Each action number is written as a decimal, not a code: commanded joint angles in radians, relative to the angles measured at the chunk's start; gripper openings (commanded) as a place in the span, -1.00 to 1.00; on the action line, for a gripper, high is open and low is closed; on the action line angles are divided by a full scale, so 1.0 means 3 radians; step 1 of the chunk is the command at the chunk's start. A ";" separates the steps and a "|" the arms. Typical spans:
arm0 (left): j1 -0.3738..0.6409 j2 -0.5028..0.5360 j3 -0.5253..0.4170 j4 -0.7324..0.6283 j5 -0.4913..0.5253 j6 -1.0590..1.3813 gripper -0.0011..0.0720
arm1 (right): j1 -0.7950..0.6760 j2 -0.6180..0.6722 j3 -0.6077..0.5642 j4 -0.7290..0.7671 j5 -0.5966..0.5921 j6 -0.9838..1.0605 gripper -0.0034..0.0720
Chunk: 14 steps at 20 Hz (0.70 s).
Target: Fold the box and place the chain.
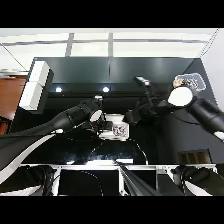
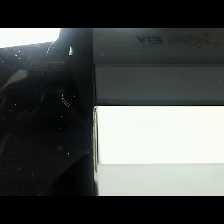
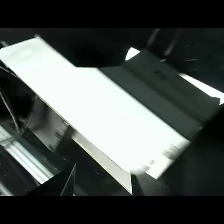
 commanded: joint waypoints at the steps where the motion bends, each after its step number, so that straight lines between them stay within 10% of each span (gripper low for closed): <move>1: 0.0001 0.0000 0.0000 -0.0056 0.0000 -0.0001 -0.90 | -0.0488 0.0441 0.0019 -0.0520 0.0332 0.0006 0.17; 7: 0.0009 0.0001 0.0008 -0.0051 -0.0037 -0.0384 -0.89 | -0.1002 0.0839 0.0018 -0.0607 0.0435 0.0000 0.17; 10: 0.0006 0.0008 0.0039 -0.0047 -0.0028 -0.0649 0.26 | -0.0998 0.0839 0.0017 -0.0607 0.0364 0.0000 0.17; 14: 0.0009 0.0254 0.0259 0.0099 -0.0031 -0.0081 0.27 | -0.0999 0.0839 0.0017 -0.0646 0.0365 0.0001 0.17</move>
